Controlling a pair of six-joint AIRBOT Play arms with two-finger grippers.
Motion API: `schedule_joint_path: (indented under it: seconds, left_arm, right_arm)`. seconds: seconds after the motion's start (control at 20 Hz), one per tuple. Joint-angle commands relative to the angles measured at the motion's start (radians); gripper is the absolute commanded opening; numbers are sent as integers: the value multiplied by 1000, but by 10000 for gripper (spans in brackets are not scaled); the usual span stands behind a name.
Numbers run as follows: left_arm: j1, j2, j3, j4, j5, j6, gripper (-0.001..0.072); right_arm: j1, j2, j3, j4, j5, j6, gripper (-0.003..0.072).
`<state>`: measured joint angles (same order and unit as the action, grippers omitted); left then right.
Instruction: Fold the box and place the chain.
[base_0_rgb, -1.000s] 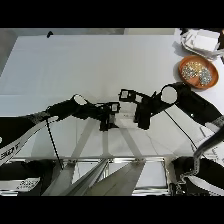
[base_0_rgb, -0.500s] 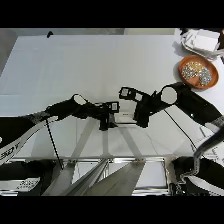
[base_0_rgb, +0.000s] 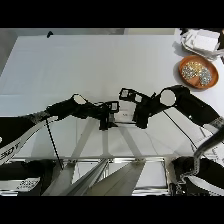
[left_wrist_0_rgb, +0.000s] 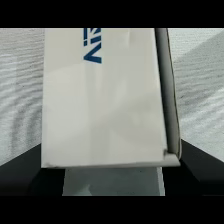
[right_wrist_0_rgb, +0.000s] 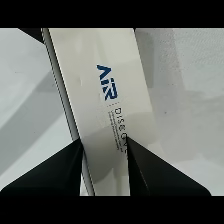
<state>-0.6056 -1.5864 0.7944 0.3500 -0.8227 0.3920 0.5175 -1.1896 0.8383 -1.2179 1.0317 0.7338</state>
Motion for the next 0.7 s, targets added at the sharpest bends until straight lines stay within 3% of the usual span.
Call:
schedule_joint_path:
  seconds: [0.0, 0.25, 0.65]
  left_arm:
    - [-1, 0, 0, 2, -4, 1, 332]
    - [-1, 0, 0, 2, -4, 1, 332]
    - [-1, 0, 0, 2, -4, 1, 332]
  right_arm:
    - [1, -1, -10, -1, 39, 2, 308]
    - [1, 19, -10, -2, 30, 2, 429]
    - [1, 101, -10, 79, -37, -8, 428]
